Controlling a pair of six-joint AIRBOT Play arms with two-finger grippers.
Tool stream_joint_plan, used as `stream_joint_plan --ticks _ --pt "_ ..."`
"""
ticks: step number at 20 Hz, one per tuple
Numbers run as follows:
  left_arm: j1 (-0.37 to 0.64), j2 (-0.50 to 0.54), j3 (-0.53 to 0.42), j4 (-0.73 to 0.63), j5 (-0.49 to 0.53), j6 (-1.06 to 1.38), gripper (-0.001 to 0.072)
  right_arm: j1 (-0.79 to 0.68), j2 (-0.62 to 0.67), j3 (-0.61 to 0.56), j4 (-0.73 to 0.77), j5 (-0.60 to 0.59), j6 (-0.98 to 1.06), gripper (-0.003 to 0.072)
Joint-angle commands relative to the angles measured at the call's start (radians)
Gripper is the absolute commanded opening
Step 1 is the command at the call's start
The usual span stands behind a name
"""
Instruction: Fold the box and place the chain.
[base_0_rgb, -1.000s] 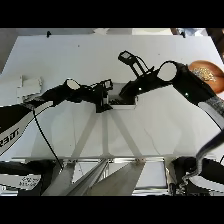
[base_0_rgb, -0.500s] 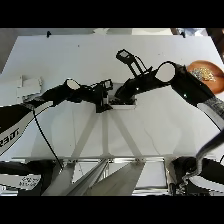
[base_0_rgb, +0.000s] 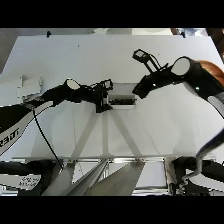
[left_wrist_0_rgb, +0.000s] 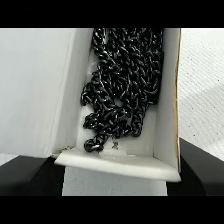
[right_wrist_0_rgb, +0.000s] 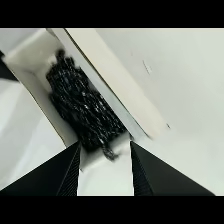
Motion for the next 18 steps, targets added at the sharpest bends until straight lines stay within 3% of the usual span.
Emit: stream_joint_plan --ticks 1,4,5,9,15,17,18 --pt "0.000 0.000 0.000 0.000 0.000 0.000 0.0236 -0.141 -0.001 -0.075 0.100 0.051 -0.369 0.0317" --pt "0.000 0.000 0.000 0.000 0.000 0.000 0.0237 -0.198 -0.035 -0.097 0.102 0.045 -0.598 0.0322" --pt "0.000 0.000 0.000 0.000 0.000 0.000 0.0236 -0.205 -0.057 -0.097 0.110 0.043 -0.647 0.0356" --pt "0.000 0.000 0.000 0.000 0.000 0.000 0.0236 -0.204 -0.147 -0.097 0.228 0.044 -0.822 0.0399" --pt "0.000 0.000 0.000 0.000 0.000 0.000 0.0236 -0.153 -0.238 -0.097 0.283 0.048 -0.934 0.0397" --pt "0.000 0.000 0.000 0.000 0.000 0.000 0.0236 -0.128 -0.260 -0.097 0.283 0.044 -0.938 0.0368" --pt "0.000 0.000 0.000 0.000 0.000 0.000 0.0236 -0.120 -0.264 -0.097 0.283 0.042 -0.938 0.0302"
